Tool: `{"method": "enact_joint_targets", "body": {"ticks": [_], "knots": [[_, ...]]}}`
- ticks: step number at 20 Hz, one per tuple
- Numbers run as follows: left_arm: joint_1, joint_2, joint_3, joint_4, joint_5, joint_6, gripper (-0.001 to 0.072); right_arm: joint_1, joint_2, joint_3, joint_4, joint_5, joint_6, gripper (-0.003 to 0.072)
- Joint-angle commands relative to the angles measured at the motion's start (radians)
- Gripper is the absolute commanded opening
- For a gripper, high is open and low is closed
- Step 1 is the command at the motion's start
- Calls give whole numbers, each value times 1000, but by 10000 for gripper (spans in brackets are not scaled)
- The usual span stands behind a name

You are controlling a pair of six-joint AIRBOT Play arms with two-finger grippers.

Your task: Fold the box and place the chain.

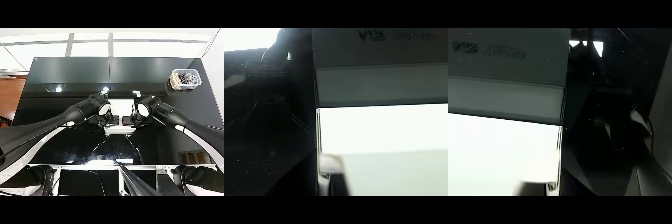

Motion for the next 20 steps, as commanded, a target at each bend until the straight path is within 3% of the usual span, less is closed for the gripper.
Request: {"method": "enact_joint_targets", "body": {"ticks": [1,4,6,7,9,10,15,16,17,20], "knots": [[0,0,0,4,3,4,31,1,-4,1,-6,0,11,21],[0,0,0,4,3,4,32,1,-4,1,-6,6,11,26],[0,0,0,4,3,4,31,1,-4,1,-5,11,11,273],[0,0,0,4,3,4,31,1,-4,1,-6,17,11,271],[0,0,0,4,3,4,31,1,-4,2,-8,19,10,55],[0,0,0,4,3,4,31,1,-4,1,-8,17,10,22],[0,0,0,4,3,4,31,1,-4,2,-7,18,10,26],[0,0,0,4,3,4,31,-1,-3,3,-7,20,11,150],[0,0,0,4,3,4,31,-5,-1,6,-4,26,10,379],[0,0,0,4,3,4,31,-20,29,29,-7,80,-42,389]]}}
